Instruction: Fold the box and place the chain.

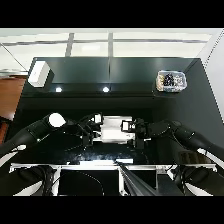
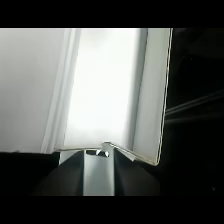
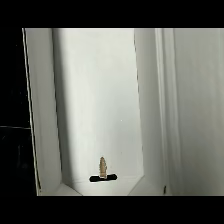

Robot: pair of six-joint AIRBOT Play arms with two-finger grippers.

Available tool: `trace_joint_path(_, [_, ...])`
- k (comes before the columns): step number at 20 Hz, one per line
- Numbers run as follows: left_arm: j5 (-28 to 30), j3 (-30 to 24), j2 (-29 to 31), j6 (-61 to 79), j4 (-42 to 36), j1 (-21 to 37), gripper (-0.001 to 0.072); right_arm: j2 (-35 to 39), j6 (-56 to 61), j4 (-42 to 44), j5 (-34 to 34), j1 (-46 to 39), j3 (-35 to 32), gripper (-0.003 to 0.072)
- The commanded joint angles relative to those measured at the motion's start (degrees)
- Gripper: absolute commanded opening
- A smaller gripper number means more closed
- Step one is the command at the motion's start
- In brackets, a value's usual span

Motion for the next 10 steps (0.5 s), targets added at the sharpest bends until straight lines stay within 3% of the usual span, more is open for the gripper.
trace_joint_path(1, [-0.5, 0.02, -0.33, -0.46, -2.73, -0.37, 0.015, 0.0, 0.02, 0.02, -0.13, -0.02, 0.07, 0.0428])
trace_joint_path(10, [6.82, 0.0, -0.48, -0.72, -2.91, -4.96, 0.015, 0.0, 0.0, 0.02, -0.11, -0.02, 0.07, 0.0428])
